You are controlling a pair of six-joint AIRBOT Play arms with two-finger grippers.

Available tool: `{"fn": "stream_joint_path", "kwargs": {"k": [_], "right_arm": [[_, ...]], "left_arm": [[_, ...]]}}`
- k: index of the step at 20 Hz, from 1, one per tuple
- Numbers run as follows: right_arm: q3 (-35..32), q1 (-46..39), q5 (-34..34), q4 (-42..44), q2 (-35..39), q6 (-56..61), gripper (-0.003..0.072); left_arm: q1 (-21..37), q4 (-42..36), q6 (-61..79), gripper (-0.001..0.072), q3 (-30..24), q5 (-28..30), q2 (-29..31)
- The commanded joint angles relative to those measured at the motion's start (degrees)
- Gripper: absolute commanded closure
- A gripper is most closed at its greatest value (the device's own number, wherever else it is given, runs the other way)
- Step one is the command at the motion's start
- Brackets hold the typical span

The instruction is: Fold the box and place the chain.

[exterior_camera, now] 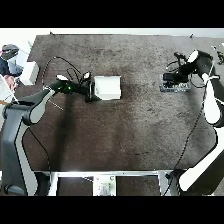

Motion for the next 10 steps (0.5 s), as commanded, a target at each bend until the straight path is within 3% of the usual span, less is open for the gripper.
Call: {"fn": "stream_joint_path", "kwargs": {"k": [1, 3, 4, 5, 6, 10], "right_arm": [[0.07, 0.07, -0.61, -0.55, 4.11, -0.57, 0.0673], [0.07, 0.07, 0.79, -0.61, 6.36, -0.50, 0.0670], [0.04, 0.04, 2.14, -0.70, 6.40, 0.07, 0.0525], [-0.13, 0.04, 2.67, -1.14, 5.70, 0.04, 0.0444], [-0.13, 0.04, 2.56, -1.46, 4.52, -0.11, 0.0475], [-0.13, 0.07, 1.60, -1.05, 0.39, 0.09, 0.0473]], "left_arm": [[-0.04, 0.02, 0.02, 0.0424, 0.04, 0.02, -0.02], [-0.04, 0.02, 0.02, 0.0423, 0.04, 0.00, -0.02], [-0.04, 0.02, 0.00, 0.0424, 0.04, 0.00, -0.02], [-0.04, 0.02, 0.02, 0.0424, 0.04, 0.02, -0.02], [-0.04, 0.02, 0.02, 0.0424, 0.04, 0.00, -0.02], [-0.04, 0.02, 0.02, 0.0424, 0.04, 0.00, -0.02]]}}
